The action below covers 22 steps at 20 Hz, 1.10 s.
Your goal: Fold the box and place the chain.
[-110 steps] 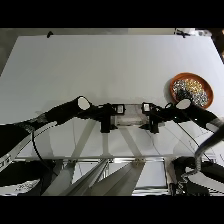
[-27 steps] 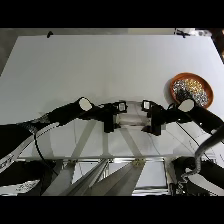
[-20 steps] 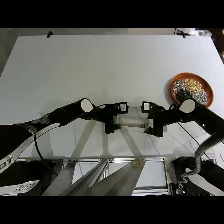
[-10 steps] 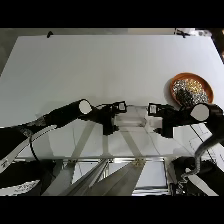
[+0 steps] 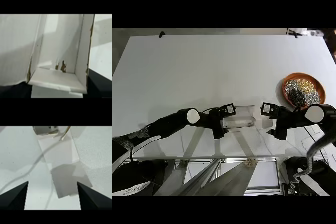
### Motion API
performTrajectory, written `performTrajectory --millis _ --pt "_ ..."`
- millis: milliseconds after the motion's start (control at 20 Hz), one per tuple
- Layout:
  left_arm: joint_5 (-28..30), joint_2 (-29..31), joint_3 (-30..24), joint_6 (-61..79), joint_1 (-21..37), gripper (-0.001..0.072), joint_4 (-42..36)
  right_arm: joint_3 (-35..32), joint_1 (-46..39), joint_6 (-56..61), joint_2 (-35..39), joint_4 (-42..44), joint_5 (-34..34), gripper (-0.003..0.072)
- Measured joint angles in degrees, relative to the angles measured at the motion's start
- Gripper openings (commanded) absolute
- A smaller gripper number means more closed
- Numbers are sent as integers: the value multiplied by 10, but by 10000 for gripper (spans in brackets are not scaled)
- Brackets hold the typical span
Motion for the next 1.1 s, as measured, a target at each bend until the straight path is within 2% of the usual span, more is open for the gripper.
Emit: performTrajectory --millis 350,450,650,750,850,1000,1050,1100 --pt "38 -3 -6 -8 -31 45 -6 0 0 -7 0 29 -35 668" --pt "41 -7 -6 -6 -33 198 -8 0 0 -13 0 31 -38 668" --pt "42 -15 -7 0 -34 236 -9 0 0 -19 0 33 -43 669" --pt "42 -16 -7 3 -34 354 -9 0 0 -21 0 34 -43 669" --pt "42 -17 -7 5 -34 420 -8 0 0 -21 0 34 -44 669" --pt "42 -18 -7 6 -34 582 -6 0 0 -21 0 34 -44 669" --pt "43 -19 -7 9 -34 598 -1 0 0 -21 0 34 -44 669" --pt "42 -18 -7 7 -33 662 0 0 0 -21 0 34 -44 669"
